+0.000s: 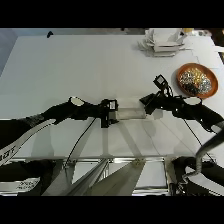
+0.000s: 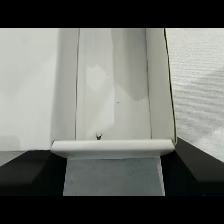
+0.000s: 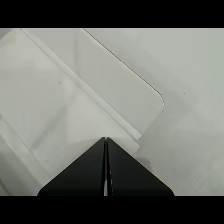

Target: Fold the box and place the chain.

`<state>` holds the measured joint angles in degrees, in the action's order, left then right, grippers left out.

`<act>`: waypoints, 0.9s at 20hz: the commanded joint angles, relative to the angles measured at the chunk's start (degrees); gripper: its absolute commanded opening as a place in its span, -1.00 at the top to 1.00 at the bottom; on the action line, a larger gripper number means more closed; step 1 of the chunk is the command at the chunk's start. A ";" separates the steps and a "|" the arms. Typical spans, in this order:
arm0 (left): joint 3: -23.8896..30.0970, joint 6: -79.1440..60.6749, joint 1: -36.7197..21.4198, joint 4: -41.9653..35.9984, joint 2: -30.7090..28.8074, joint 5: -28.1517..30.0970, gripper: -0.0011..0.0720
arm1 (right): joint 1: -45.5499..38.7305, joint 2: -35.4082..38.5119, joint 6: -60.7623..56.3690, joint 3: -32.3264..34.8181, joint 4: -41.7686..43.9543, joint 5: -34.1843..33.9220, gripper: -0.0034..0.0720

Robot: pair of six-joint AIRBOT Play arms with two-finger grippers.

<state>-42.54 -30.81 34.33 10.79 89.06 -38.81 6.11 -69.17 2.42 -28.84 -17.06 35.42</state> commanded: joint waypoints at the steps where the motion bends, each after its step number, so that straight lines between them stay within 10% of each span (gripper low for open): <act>1: 0.02 0.00 -0.02 0.00 0.02 0.00 0.93 | 0.00 0.28 -8.72 -0.13 -3.72 0.31 0.87; 8: 0.02 0.00 -0.02 0.00 0.02 -0.02 0.93 | -0.04 15.76 -9.70 -1.88 -7.58 1.75 0.87; 18: 0.02 0.00 -0.02 0.00 0.02 -0.02 0.93 | 16.15 19.78 -12.26 -1.73 -51.91 9.62 0.85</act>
